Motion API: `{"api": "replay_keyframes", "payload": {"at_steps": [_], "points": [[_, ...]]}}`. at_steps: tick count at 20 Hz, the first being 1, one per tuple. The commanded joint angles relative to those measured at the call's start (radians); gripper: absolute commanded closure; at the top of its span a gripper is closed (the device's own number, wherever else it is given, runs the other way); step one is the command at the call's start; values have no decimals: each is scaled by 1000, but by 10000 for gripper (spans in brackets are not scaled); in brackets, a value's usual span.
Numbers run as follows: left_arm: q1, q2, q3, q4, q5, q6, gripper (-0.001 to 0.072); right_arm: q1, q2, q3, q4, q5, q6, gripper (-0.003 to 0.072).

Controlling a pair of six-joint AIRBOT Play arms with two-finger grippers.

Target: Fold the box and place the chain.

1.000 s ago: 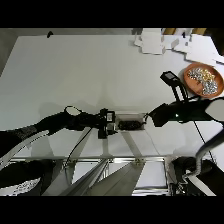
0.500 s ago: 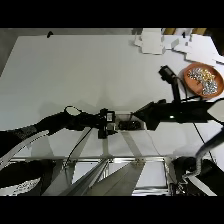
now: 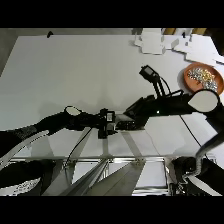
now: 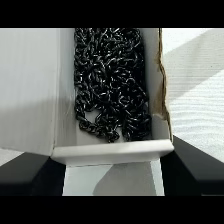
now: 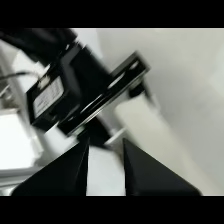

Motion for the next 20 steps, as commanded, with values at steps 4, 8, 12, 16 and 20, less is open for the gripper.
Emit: {"api": "replay_keyframes", "payload": {"at_steps": [4, 8, 12, 16, 20], "points": [[0, 0, 0, 0, 0, 0, 502, -59, -166, 85, -148, 2, -256, 675], [0, 0, 0, 0, 0, 0, 502, 8, -201, 32, -163, -7, -376, 675], [0, 0, 0, 0, 0, 0, 502, 86, -143, -52, -177, -13, -443, 609], [0, 0, 0, 0, 0, 0, 502, 122, -53, -124, -179, -45, -466, 484], [0, 0, 0, 0, 0, 0, 502, 122, -49, -151, -222, -43, -465, 448]]}}
